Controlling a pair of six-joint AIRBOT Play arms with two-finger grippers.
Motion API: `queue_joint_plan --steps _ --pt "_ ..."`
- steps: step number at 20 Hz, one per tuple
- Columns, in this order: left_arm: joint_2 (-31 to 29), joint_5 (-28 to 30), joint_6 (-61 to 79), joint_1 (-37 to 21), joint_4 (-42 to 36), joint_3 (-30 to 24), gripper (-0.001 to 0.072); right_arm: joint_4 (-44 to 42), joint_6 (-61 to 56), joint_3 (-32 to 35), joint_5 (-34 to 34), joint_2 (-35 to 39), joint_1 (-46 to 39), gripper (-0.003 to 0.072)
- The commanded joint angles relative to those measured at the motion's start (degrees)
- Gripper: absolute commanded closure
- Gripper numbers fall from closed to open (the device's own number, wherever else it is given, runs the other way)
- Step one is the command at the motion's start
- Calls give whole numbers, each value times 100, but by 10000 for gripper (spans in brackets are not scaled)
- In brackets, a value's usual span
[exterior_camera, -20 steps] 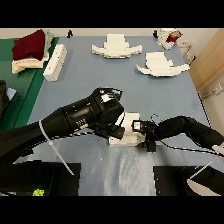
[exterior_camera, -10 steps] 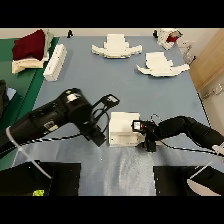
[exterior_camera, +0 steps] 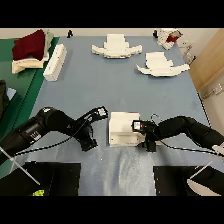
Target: Fold the box.
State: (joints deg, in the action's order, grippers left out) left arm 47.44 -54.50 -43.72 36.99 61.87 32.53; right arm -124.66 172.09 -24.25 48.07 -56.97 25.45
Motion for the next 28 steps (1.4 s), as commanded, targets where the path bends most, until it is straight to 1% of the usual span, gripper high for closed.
queue_joint_plan --steps 1,3,5,7,11,15,16,19,23,26,28 --pt "278 1080 1987 -173 -1145 -496 33 -2 0 2 -2 0 -2 193" --pt "590 1141 3097 -173 -1840 -590 32 -2 0 2 -2 0 -2 193" --pt "859 1447 3947 -173 -2555 -656 31 -4 0 2 -2 0 -2 193" --pt "1040 1600 4404 -173 -2855 -660 31 -2 0 2 -2 0 -2 193" --pt "1228 1733 5077 -173 -2896 -691 31 -2 0 2 -2 0 -2 193" --pt "1292 1908 5101 -173 -3018 -732 32 -2 0 2 -2 0 -2 193" --pt "1292 1904 5115 -173 -3051 -743 32 -2 0 2 -2 0 -2 193" --pt "1296 1884 5506 -166 -3486 -800 32 -4 0 2 -2 0 -2 193" --pt "1298 1838 5595 -166 -3580 -802 32 -2 0 2 -2 0 -2 193" --pt "1473 1849 5608 -164 -3823 -802 32 -2 0 2 -2 0 -2 193" --pt "1652 1891 5641 -164 -3825 -802 32 -2 0 2 -2 0 -2 193"
